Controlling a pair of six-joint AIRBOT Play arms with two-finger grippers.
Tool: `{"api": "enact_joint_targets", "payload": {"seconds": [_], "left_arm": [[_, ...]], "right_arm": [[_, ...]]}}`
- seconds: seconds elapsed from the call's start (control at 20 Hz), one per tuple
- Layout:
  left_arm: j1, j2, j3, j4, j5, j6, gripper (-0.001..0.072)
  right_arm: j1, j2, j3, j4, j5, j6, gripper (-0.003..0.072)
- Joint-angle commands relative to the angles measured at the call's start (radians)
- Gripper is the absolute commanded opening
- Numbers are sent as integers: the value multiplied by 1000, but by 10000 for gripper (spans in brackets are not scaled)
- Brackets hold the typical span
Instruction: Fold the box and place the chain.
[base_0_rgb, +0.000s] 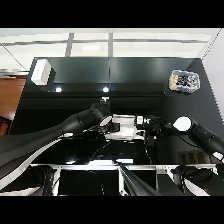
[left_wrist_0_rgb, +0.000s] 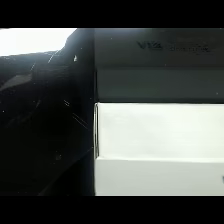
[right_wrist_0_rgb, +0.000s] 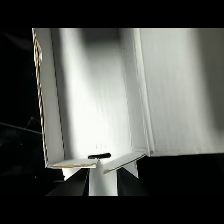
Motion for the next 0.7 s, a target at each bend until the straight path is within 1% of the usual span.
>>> {"api": "enact_joint_targets", "payload": {"seconds": [0.0,0.15,0.25,0.45,0.5,0.55,0.6,0.65], "left_arm": [[0,0,0,0,3,0,27],[0,0,0,0,3,0,28],[0,0,0,0,3,0,28],[0,0,0,0,3,0,28],[0,0,0,0,3,0,28],[0,0,0,0,3,0,28],[0,0,0,0,3,0,28],[0,0,0,0,3,0,28]], "right_arm": [[1,-10,0,92,-5,2,187],[23,-55,0,174,-14,1,187],[44,-77,0,186,-31,2,188],[43,-80,0,197,-55,6,186],[43,-80,0,196,-54,8,130],[43,-80,0,197,-55,8,120],[43,-80,0,197,-56,8,146],[43,-80,0,197,-58,9,283]]}}
